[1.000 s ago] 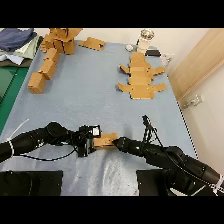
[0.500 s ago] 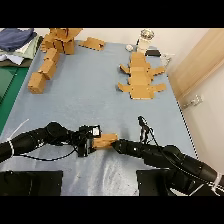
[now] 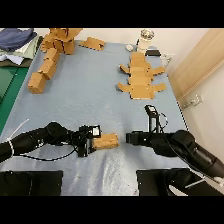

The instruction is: Fold the box.

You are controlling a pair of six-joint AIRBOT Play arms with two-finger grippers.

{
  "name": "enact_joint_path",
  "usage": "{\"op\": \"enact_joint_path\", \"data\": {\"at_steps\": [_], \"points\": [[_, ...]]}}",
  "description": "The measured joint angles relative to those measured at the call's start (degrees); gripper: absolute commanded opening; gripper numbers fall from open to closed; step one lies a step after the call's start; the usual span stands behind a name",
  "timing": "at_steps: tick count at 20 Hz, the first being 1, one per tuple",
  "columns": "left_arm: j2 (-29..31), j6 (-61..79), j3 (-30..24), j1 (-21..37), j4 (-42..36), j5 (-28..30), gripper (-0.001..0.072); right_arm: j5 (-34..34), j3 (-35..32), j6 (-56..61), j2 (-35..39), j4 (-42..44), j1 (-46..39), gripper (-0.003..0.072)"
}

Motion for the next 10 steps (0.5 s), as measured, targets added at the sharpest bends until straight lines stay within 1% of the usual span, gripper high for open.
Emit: {"op": "enact_joint_path", "data": {"at_steps": [2, 4, 7, 10], "points": [[0.0, 0.0, 0.0, 0.0, 0.0, 0.0, 0.0523, -3.3, 2.2, 0.7, -4.2, 0.0, -2.4, 0.0001], [0.0, 0.0, 0.0, 0.0, 0.0, 0.1, 0.0523, -4.7, 4.1, 1.2, -8.1, 0.7, -3.7, 0.0001], [0.0, 0.0, 0.0, 0.0, 0.0, 0.0, 0.0523, -4.0, 5.9, 1.8, -12.6, 2.6, -4.7, 0.0001], [0.0, 0.0, 0.0, 0.0, -0.5, 0.0, 0.0522, -1.9, 6.6, 2.9, -15.1, 4.3, -5.0, 0.0001]]}}
